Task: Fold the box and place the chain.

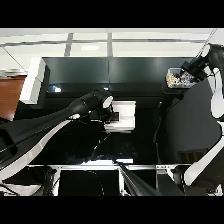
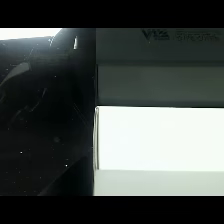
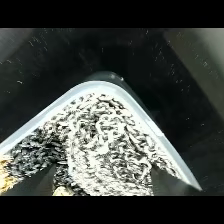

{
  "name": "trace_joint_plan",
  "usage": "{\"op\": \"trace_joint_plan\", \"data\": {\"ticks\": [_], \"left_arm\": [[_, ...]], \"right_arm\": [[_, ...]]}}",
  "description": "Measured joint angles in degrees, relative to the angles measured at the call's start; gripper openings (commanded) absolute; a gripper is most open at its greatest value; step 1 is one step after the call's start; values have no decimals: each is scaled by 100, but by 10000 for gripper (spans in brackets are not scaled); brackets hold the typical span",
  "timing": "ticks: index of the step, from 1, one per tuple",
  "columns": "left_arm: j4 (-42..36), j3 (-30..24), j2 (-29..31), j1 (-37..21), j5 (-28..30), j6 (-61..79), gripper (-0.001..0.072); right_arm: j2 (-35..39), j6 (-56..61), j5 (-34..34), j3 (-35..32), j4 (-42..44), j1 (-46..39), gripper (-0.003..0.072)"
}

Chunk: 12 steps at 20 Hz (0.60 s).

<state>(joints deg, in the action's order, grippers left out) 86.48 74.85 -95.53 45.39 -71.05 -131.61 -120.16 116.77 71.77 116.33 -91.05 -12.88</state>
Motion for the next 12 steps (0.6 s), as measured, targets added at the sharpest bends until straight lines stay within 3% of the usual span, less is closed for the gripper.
{"op": "trace_joint_plan", "data": {"ticks": [1, 6, 12], "left_arm": [[0, 0, 0, -2, 0, 0, 26], [4, 0, 0, -2, -4, 0, 26], [-7, 0, -2, -4, -4, 2, 26]], "right_arm": [[-57, -39, -4, 11, 17, 22, 8], [232, -503, 138, 52, -63, 83, 14], [1703, -1644, 195, 61, -201, 216, 14]]}}
